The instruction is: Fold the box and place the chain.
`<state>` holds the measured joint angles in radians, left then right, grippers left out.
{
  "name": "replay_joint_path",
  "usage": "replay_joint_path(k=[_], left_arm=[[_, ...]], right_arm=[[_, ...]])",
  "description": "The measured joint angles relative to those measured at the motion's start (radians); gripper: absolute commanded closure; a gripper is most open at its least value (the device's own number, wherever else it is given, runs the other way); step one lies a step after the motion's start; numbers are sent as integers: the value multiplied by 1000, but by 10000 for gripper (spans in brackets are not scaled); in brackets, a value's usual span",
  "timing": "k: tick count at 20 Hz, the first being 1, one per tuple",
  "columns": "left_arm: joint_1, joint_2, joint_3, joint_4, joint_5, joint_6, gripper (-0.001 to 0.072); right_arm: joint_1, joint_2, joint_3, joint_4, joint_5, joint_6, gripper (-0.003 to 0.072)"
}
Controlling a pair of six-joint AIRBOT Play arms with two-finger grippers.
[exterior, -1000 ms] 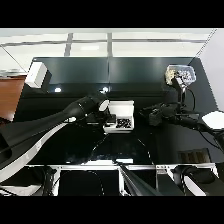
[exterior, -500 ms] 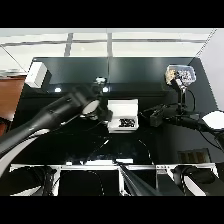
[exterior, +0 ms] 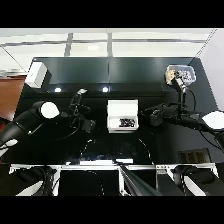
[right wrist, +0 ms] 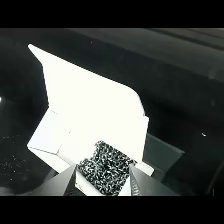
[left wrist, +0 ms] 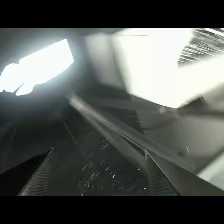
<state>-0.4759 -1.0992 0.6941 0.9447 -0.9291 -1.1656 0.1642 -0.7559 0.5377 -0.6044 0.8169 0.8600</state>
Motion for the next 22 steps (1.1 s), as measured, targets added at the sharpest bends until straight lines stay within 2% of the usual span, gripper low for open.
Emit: replay_joint_path(k=[4, 7, 11, 22], left_arm=[[-68, -48, -32, -169, 119, 713, -10], [-103, -90, -33, -212, 195, 970, -5], [-81, -147, -8, -235, 203, 1107, -5], [-25, -277, 41, -364, 143, 1295, -5]], right_arm=[[0, 0, 0, 0, -10, 0, 309], [0, 0, 0, 0, -12, 0, 309], [0, 0, 0, 0, -13, 0, 310], [0, 0, 0, 1, -14, 0, 310]])
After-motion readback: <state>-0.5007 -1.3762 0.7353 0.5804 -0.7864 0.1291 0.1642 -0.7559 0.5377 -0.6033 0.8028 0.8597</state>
